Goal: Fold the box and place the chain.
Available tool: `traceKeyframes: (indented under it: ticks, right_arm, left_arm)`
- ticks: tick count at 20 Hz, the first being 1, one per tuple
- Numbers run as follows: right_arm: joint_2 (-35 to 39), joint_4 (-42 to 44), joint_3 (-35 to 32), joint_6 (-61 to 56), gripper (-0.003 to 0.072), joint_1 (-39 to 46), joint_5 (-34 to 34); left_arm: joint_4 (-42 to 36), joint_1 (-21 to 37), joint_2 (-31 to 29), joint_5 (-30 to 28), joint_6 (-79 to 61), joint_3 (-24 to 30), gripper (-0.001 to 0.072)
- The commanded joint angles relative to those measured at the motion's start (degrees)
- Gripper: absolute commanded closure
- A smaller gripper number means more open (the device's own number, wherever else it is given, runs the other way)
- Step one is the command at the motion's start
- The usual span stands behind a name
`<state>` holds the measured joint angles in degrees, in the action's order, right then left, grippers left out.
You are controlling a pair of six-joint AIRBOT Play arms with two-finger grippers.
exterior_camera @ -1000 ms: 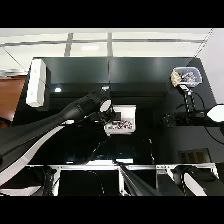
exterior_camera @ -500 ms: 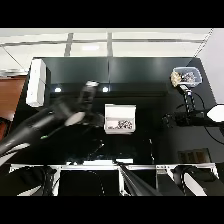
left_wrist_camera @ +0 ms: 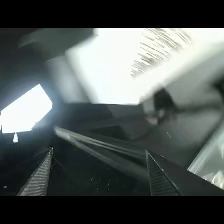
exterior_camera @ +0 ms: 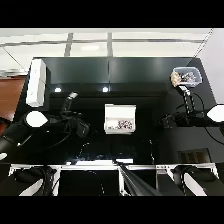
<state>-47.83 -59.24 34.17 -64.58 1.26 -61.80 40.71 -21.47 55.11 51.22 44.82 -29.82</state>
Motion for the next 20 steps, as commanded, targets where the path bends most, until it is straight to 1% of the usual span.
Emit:
traceKeyframes:
  ticks: [1, 3, 4, 7, 9, 10, 11, 13, 15, 16, 20]
  right_arm:
    - [0.02, 1.95, -0.02, -0.09, 0.0382, 0.02, 0.15]
    - [0.02, 2.73, -0.02, -0.17, 0.0382, 0.0, 0.07]
    - [0.02, 2.86, -0.02, -0.2, 0.0382, 0.0, -0.09]
    - [0.02, 2.89, -0.02, -0.2, 0.0382, 0.0, -0.04]
    - [0.02, 2.93, -0.02, -0.2, 0.0382, 0.0, -0.11]
    - [0.02, 2.95, -0.02, -0.42, 0.0382, 0.0, -0.11]
    - [0.02, 3.13, -0.02, -0.48, 0.0382, 0.0, -0.04]
    - [0.02, 3.32, -0.02, -0.5, 0.0382, 0.0, 0.04]
    - [0.02, 3.32, -0.02, -0.5, 0.0382, 0.0, 0.11]
    - [0.02, 3.3, -0.02, -0.48, 0.0382, 0.0, 0.15]
    - [0.02, 3.32, -0.02, -0.48, 0.0382, 0.0, 0.35]
  left_arm:
    - [-11.41, -1.9, 4.02, 0.98, -47.63, 1.42, -0.0002]
    - [-7.82, -4.13, 6.32, -1.6, -51.36, 0.79, -0.0002]
    - [-6.64, -4.17, 8.04, -1.53, -52.94, 0.2, -0.0002]
    - [-9.29, -2.1, 14.82, -1.51, -61.61, -1.57, -0.0002]
    - [-10.16, -0.96, 19.06, -3.34, -62.34, -3.61, -0.0002]
    - [-10.45, -0.7, 20.74, -3.1, -62.01, -4.7, -0.0002]
    - [-9.92, -0.66, 21.79, -3.54, -59.69, -6.01, -0.0001]
    - [-12.9, -0.39, 23.45, -4.2, -59.74, -8.09, -0.0001]
    - [-12.63, -0.48, 25.11, -2.43, -59.63, -9.97, -0.0002]
    - [-11.82, -0.5, 25.55, -1.22, -59.63, -10.51, -0.0001]
    - [-9.57, -1.49, 25.59, -1.7, -59.65, -10.6, -0.0001]
